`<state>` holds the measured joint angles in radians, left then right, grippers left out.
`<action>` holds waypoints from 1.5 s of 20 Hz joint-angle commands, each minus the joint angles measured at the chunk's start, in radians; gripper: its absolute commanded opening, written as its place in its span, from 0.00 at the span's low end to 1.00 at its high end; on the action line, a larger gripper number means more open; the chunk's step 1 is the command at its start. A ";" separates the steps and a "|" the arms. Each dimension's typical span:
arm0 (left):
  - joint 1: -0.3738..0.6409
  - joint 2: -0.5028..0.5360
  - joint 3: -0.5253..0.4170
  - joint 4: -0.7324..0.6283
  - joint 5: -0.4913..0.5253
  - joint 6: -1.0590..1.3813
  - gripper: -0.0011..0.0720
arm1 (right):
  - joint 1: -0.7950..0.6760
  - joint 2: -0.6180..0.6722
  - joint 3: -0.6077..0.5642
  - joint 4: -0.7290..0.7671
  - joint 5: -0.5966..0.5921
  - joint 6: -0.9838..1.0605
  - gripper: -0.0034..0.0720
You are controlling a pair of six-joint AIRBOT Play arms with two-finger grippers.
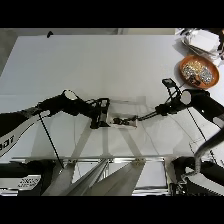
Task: Fold the box and place the chain.
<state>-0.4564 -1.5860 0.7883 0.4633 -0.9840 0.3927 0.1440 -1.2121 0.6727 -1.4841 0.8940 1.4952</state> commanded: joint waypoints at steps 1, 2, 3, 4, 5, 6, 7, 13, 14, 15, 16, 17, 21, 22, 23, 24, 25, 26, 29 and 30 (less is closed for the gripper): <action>0.000 0.000 0.001 0.000 0.000 0.000 0.48 | -0.001 -0.002 -0.014 0.026 -0.040 0.001 0.34; 0.000 0.000 0.001 0.000 0.000 0.000 0.48 | -0.001 -0.006 -0.018 0.026 -0.043 0.001 0.34; 0.000 0.000 0.001 0.000 0.000 0.000 0.48 | -0.001 -0.013 -0.021 0.026 -0.042 0.001 0.34; 0.000 0.000 0.001 0.000 0.000 0.000 0.48 | -0.001 -0.020 -0.021 0.026 -0.041 0.001 0.34; 0.000 0.000 0.001 0.000 0.000 0.000 0.48 | -0.001 -0.027 -0.022 0.026 -0.039 0.001 0.29; 0.000 0.000 0.001 0.000 0.000 0.000 0.48 | -0.001 -0.033 -0.022 0.026 -0.038 0.001 0.19; 0.000 0.000 0.001 0.000 0.000 0.000 0.48 | -0.001 -0.033 -0.022 0.026 -0.037 0.001 0.07; 0.000 0.000 0.001 0.000 0.000 0.000 0.48 | -0.001 0.012 -0.021 0.026 -0.016 -0.003 0.08; 0.000 0.000 0.001 0.000 0.000 0.000 0.48 | -0.001 0.039 -0.021 0.026 -0.014 -0.003 0.08; 0.000 0.000 0.001 0.000 0.000 0.000 0.48 | -0.001 0.075 -0.021 0.026 -0.012 -0.003 0.08; 0.000 0.000 0.001 0.000 0.000 0.000 0.48 | -0.001 0.113 -0.021 0.026 -0.005 -0.004 0.08; 0.000 0.000 0.001 0.000 0.000 0.000 0.48 | -0.001 0.159 -0.021 0.026 0.006 -0.005 0.08; 0.000 0.000 0.001 0.000 0.000 0.000 0.48 | -0.001 0.370 -0.021 0.147 0.078 -0.092 0.08; 0.000 0.000 0.001 0.000 0.000 0.000 0.48 | -0.001 0.424 -0.021 0.191 0.095 -0.115 0.08; 0.000 0.000 0.001 0.000 0.000 0.000 0.48 | -0.001 0.479 -0.021 0.232 0.104 -0.122 0.08; 0.000 0.000 0.001 0.000 -0.001 0.000 0.48 | -0.001 0.534 -0.021 0.264 0.107 -0.126 0.08; 0.000 0.000 0.001 0.000 0.000 0.000 0.48 | -0.001 0.583 -0.020 0.295 0.109 -0.141 0.08; 0.000 0.000 0.001 0.000 0.000 0.000 0.48 | -0.001 0.634 -0.019 0.328 0.108 -0.144 0.08; 0.000 0.000 0.001 0.001 0.000 0.000 0.48 | -0.001 0.752 -0.012 0.426 0.101 -0.158 0.08; 0.000 0.000 0.001 0.001 0.000 0.000 0.48 | -0.001 0.784 -0.012 0.483 0.093 -0.180 0.08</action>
